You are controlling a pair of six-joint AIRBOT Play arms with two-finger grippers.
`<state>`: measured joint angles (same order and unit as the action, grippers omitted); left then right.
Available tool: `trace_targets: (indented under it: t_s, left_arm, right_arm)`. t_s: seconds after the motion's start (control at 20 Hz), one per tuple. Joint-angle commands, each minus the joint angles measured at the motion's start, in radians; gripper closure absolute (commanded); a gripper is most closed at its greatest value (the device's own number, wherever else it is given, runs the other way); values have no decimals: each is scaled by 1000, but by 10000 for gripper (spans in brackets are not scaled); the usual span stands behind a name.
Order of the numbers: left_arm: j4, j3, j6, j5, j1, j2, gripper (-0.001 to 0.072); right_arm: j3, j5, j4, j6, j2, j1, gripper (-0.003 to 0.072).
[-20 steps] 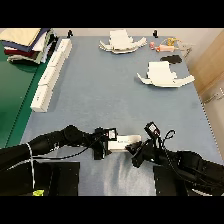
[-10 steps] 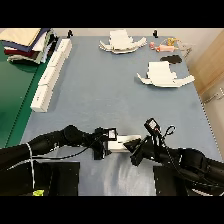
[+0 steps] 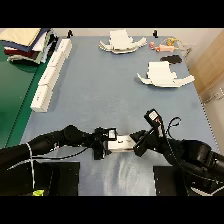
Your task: Fold the box.
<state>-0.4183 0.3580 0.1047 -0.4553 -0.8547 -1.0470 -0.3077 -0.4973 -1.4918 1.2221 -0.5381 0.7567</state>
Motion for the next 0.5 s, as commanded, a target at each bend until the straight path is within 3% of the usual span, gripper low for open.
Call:
trace_targets:
  t_s: [0.0,0.2,0.45]
  left_arm:
    - [0,0,0,1,1,1,306]
    - [0,1,0,2,1,1,305]
    - [-19,16,-92,2,36,59,306]
  right_arm:
    - [-88,-362,113,-108,-18,-121,688]
    - [-146,-560,137,-203,-32,-224,686]
    - [-146,-573,104,-299,-55,-240,687]
